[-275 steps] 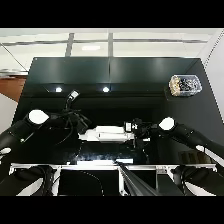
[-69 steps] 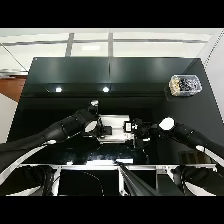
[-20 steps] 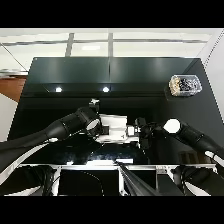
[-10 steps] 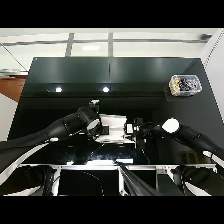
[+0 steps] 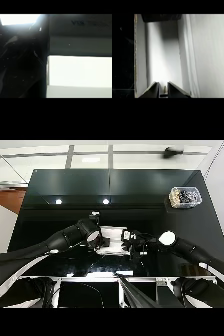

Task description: Fold the box and place the chain.

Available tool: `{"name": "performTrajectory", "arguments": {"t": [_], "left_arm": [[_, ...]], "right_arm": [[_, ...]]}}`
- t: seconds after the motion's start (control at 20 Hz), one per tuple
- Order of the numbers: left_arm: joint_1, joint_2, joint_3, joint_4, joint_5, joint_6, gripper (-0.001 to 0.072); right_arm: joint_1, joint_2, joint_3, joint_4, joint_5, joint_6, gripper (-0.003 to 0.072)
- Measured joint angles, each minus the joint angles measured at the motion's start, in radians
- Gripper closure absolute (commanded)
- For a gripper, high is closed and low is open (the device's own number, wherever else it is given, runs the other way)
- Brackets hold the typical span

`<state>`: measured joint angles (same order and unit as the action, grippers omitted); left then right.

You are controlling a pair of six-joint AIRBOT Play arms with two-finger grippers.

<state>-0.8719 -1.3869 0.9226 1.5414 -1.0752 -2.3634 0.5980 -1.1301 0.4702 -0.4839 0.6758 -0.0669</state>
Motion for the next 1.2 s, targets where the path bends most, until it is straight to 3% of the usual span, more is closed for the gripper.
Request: {"name": "performTrajectory", "arguments": {"t": [0.05, 0.15, 0.25, 0.35, 0.45, 0.5, 0.55, 0.75, 0.9, 1.2], "left_arm": [[0.0, 0.0, 0.0, -0.002, 0.002, 0.0, 0.0682], [0.0, 0.0, 0.0, -0.004, 0.005, -0.001, 0.0682], [0.0, 0.0, 0.0, -0.006, 0.008, -0.002, 0.0682], [0.0, 0.0, 0.0, -0.006, 0.008, -0.003, 0.0682], [0.0, 0.0, 0.0, -0.009, 0.008, -0.003, 0.0682], [0.0, 0.0, 0.0, -0.01, 0.009, -0.002, 0.0682], [0.0, 0.0, 0.0, -0.01, 0.007, -0.002, 0.0682], [0.0, 0.0, 0.0, -0.011, 0.008, -0.002, 0.0682], [0.0, 0.0, 0.0, -0.011, 0.002, -0.002, 0.0682], [0.0, -0.002, 0.0, -0.011, -0.002, 0.0, 0.0682]], "right_arm": [[0.003, -0.006, 0.0, 0.011, -0.009, 0.002, 0.0555], [0.007, -0.012, 0.0, 0.024, -0.019, 0.008, 0.038], [0.01, -0.015, 0.0, 0.029, -0.025, 0.008, 0.0381], [0.011, -0.017, 0.0, 0.032, -0.031, 0.008, 0.0517], [0.011, -0.018, 0.0, 0.034, -0.034, 0.011, 0.0346], [0.011, -0.018, 0.0, 0.035, -0.034, 0.01, 0.0527], [0.011, -0.018, 0.0, 0.034, -0.036, 0.01, 0.065], [0.003, 0.008, 0.001, -0.008, -0.037, 0.071, 0.0647], [-0.058, 0.098, 0.002, -0.089, 0.011, 0.257, 0.0647], [-0.417, 0.299, 0.003, -0.25, 0.199, 0.791, 0.0648]]}}
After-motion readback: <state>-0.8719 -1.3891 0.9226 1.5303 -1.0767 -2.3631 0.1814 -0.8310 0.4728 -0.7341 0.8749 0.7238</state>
